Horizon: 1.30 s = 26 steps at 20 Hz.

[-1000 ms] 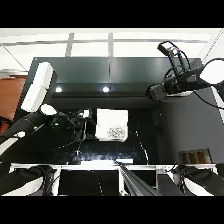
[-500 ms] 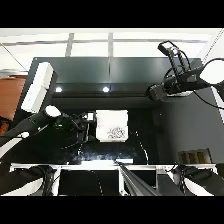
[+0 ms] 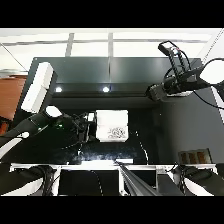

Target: Fold the box and place the chain.

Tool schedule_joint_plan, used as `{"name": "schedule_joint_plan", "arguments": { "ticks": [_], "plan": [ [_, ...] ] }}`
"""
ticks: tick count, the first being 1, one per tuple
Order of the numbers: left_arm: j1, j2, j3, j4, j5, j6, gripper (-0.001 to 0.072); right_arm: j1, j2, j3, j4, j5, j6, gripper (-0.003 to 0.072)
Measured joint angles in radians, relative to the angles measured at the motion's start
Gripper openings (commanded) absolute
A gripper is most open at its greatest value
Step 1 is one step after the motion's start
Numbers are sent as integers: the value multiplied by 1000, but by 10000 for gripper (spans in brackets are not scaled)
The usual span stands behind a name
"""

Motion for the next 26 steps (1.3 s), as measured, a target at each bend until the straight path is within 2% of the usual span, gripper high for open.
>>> {"name": "schedule_joint_plan", "arguments": {
  "ticks": [1,4,10,15,17,22,26],
  "plan": [
    [0,0,0,-2,2,0,454,0,0,0,0,0,2,712],
    [0,0,0,-4,7,-7,362,0,0,0,0,0,6,712],
    [0,0,0,-6,15,-22,362,51,-41,-6,8,-36,6,713],
    [0,0,0,-6,16,-25,363,158,-167,6,14,-204,-20,704],
    [0,0,0,-6,17,-26,363,193,-216,12,31,-226,-95,704],
    [0,0,0,-6,19,-26,367,236,-266,16,177,-87,-408,706],
    [0,0,0,-6,19,-26,368,248,-273,17,235,46,-509,705]
  ]
}}
